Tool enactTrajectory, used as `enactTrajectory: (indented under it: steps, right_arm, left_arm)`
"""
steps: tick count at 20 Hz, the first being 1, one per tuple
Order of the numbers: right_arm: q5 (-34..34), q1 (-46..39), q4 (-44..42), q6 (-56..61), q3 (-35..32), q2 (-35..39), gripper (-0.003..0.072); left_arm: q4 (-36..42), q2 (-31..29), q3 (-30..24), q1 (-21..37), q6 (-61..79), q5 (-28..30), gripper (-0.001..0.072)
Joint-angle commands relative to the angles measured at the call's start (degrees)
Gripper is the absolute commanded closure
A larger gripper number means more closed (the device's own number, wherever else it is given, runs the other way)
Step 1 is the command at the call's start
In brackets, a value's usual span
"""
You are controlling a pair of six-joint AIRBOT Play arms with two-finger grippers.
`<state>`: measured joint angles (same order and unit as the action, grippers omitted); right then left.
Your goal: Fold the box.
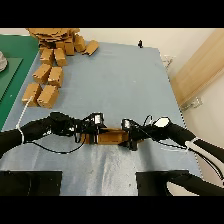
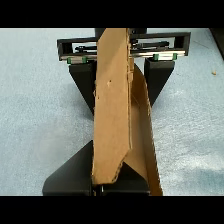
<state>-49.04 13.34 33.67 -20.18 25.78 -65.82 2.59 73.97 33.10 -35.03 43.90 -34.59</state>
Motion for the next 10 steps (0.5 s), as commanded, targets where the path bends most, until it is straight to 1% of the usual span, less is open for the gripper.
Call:
enactTrajectory:
  steps: [1, 4, 7, 8, 9, 10]
  right_arm:
    - [0.0, 0.0, 0.0, 0.0, 0.0, 0.0, 0.0144]
    - [0.0, 0.0, 0.0, 0.0, 0.0, 0.0, 0.0145]
    - [0.0, 0.0, 0.0, 0.0, 0.0, 0.0, 0.0145]
    - [0.0, 0.0, 0.0, 0.0, 0.0, 0.0, 0.0145]
    - [0.0, 0.0, 0.0, 0.0, 0.0, 0.0, 0.0144]
    - [0.0, 0.0, 0.0, 0.0, 0.0, 0.0, 0.0145]
  left_arm:
    - [0.0, 0.0, 0.0, 0.0, 0.0, 0.0, 0.0698]
    - [0.0, 0.0, 0.0, 0.0, -1.4, 0.2, 0.0698]
    - [0.4, 0.0, 0.0, 0.0, -3.0, 1.7, 0.0696]
    - [0.4, 0.0, 0.0, 0.1, -3.5, 2.2, 0.0575]
    - [0.7, 0.0, 0.0, 0.1, -4.6, 3.2, 0.0244]
    - [2.6, 0.0, 0.0, 0.1, -8.9, 3.8, 0.0055]
